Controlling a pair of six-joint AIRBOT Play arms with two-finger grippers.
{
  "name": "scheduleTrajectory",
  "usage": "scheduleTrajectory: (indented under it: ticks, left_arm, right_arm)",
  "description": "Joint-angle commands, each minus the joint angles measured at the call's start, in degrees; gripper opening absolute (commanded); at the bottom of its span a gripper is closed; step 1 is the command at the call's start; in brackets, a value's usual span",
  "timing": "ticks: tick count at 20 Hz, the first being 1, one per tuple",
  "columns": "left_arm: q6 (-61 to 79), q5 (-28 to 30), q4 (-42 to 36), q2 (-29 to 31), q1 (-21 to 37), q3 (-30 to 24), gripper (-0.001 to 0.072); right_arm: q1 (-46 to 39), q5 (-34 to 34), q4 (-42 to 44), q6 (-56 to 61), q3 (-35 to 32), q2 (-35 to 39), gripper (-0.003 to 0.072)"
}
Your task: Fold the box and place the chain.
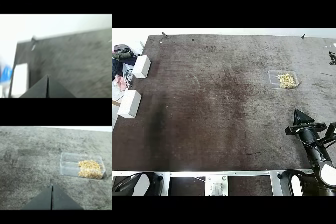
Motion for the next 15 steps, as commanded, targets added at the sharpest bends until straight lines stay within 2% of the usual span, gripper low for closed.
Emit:
scheduleTrajectory:
  ticks: [1,3,6,9,12,15]
  left_arm:
    - [2.05,9.49,-1.75,9.81,-10.49,-4.35,0.0005]
    - [1.86,17.66,-1.79,15.12,-15.80,-9.75,0.0005]
    - [-0.90,24.46,-1.88,20.81,-21.40,-18.43,0.0005]
    - [-5.97,32.44,-2.49,23.23,-25.83,-25.27,0.0005]
    - [-8.50,34.47,-2.69,23.23,-27.36,-30.56,0.0005]
    - [-8.41,35.60,-2.64,23.23,-27.36,-31.58,0.0005]
  right_arm:
    - [0.02,0.04,0.00,0.00,-0.04,0.00,0.0008]
    - [0.02,0.04,0.02,0.00,-0.04,0.00,0.0008]
    - [0.02,0.02,0.00,0.00,-0.04,0.00,0.0009]
    - [0.02,0.02,0.00,0.00,-0.02,0.00,0.0008]
    - [0.02,0.02,0.00,0.00,-0.04,0.00,0.0008]
    - [0.02,0.04,0.00,0.00,-0.04,0.00,0.0008]
